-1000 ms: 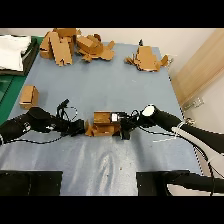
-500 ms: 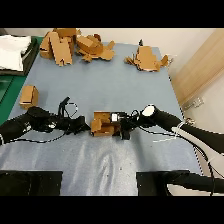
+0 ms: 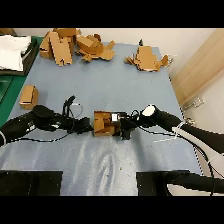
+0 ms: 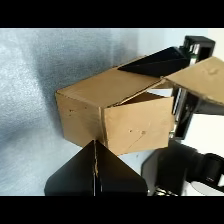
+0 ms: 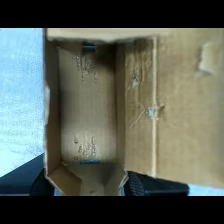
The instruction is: Fold the box.
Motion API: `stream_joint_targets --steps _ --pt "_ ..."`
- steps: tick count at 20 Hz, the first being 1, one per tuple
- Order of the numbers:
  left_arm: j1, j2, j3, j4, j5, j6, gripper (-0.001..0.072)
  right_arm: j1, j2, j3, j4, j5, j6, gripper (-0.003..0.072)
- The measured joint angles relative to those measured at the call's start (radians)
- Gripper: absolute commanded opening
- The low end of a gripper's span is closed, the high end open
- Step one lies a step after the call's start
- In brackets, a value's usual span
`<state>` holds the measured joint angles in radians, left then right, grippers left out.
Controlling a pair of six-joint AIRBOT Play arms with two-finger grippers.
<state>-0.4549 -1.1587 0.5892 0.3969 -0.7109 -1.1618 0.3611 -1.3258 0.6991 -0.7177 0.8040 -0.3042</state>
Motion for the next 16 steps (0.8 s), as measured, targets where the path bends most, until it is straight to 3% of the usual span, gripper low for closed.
stream_joint_targets --steps 3,5,7,10,16 --pt "-0.088 0.0 0.103 0.346 0.001 -0.334 0.0007 0.0 0.0 0.0 0.001 0.0 0.0 0.0489" --pt "-0.116 0.0 0.168 0.616 -0.068 -0.563 0.0008 0.002 0.0 0.0 0.006 -0.004 0.0 0.0489" --pt "-0.133 0.0 0.216 0.792 -0.121 -0.703 0.0008 0.002 0.0 0.0 0.006 -0.003 0.0 0.0489" --pt "-0.16 0.0 0.258 0.926 -0.151 -0.813 0.0008 0.002 0.0 0.0 0.005 0.0 0.0 0.0489" --pt "-0.2 -0.024 0.279 0.997 -0.118 -0.901 0.0008 0.002 0.0 0.0 0.005 0.003 0.0 0.0488"
